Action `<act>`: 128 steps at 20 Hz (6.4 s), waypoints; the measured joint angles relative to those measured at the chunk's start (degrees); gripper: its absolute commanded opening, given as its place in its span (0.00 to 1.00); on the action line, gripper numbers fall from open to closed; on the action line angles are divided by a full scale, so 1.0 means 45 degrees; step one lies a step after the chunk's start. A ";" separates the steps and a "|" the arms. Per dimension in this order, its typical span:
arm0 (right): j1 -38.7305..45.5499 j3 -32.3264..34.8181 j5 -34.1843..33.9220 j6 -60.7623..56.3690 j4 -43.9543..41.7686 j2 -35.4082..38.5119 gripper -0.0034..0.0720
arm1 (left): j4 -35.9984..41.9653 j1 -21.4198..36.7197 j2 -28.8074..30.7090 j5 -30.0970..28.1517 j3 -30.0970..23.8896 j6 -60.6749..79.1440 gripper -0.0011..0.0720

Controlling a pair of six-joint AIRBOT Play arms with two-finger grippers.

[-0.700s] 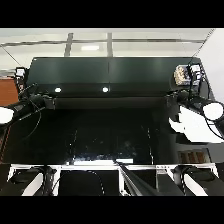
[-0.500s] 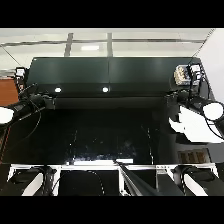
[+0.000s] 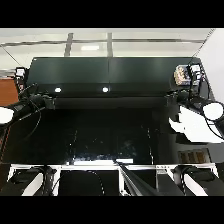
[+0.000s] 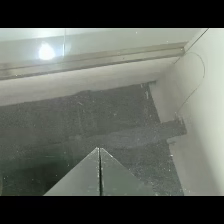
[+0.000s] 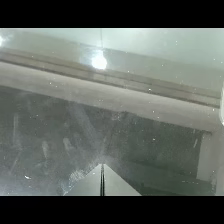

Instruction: Fold the box and place the chain.

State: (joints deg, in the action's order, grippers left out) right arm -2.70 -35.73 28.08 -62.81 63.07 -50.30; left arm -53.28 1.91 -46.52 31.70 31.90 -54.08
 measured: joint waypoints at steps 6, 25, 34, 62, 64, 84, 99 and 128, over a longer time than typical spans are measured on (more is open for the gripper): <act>0.0000 0.0000 -0.0413 -0.0005 -0.0272 0.0000 0.07 | 0.0005 0.0000 0.0000 0.0000 0.0000 0.0000 0.05; 1.2716 -0.4503 0.4449 -0.0277 0.0262 -0.4381 1.00 | 0.1078 -0.0160 -0.1292 -0.0073 0.0000 -0.0121 0.98; 1.4804 -0.8233 0.9772 0.2293 0.1758 -0.8961 1.00 | 0.1987 -0.0743 -0.1719 0.0204 0.0000 -0.0117 0.98; 0.4624 0.0044 0.7096 0.5547 -0.7902 -0.2783 0.07 | 0.2506 -0.1579 -0.2254 0.0724 0.0049 -0.0117 0.98; 0.2778 0.1277 0.5401 0.5906 -0.8762 -0.2249 0.07 | 0.2739 -0.1855 -0.2667 0.0816 0.0296 -0.0087 0.98; -0.1637 0.2885 0.1982 0.6343 -1.0001 -0.1671 0.07 | 0.4357 -0.2759 -1.2313 1.2225 0.7538 0.4512 0.16; -0.1302 -0.0418 0.6271 0.7101 -0.4143 -0.1661 0.93 | 0.2730 -0.4051 -1.0346 1.0064 0.6989 0.6484 0.05; -0.5047 0.0087 0.3789 1.4333 -0.3541 -0.3929 0.93 | 0.1234 -0.5775 -0.9530 0.4682 0.5892 1.1443 0.05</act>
State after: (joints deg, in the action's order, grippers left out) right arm -25.41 -35.33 45.12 1.69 47.13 -67.99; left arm -47.72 -24.08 -89.41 52.77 58.41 -2.59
